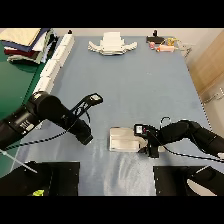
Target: Fold the box.
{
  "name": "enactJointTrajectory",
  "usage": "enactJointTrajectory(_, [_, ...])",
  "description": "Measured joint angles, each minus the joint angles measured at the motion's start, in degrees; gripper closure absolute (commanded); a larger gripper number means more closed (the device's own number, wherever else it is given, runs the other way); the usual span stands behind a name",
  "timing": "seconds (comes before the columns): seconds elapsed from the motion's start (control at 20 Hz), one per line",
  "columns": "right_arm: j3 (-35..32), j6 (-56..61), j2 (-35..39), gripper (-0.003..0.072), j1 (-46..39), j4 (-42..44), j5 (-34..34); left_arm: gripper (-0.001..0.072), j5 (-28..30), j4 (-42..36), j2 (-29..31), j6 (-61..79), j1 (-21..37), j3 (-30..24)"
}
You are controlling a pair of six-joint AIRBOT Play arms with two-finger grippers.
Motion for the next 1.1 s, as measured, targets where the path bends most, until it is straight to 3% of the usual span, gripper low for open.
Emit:
enactJointTrajectory(0.2, [0.0, 0.0, 0.0, 0.0204, 0.0, 0.0, 0.0, 0.0019, 11.2, -4.3, -0.5, 19.2, 1.6, -6.7])
enactJointTrajectory(0.5, [0.0, 0.0, 0.0, 0.0204, 0.0, 0.0, 0.0, 0.0019, 21.3, -10.1, -5.3, 43.8, -0.1, -10.5])
enactJointTrajectory(0.75, [0.0, 0.0, 0.0, 0.0204, 0.0, 0.0, 0.0, 0.0019, 25.6, -22.5, -7.2, 65.5, 0.7, -14.0])
enactJointTrajectory(1.1, [0.0, 0.0, 0.0, 0.0204, 0.0, 0.0, 0.0, 0.0019, 27.2, -30.1, -11.1, 75.3, 0.8, -16.4])
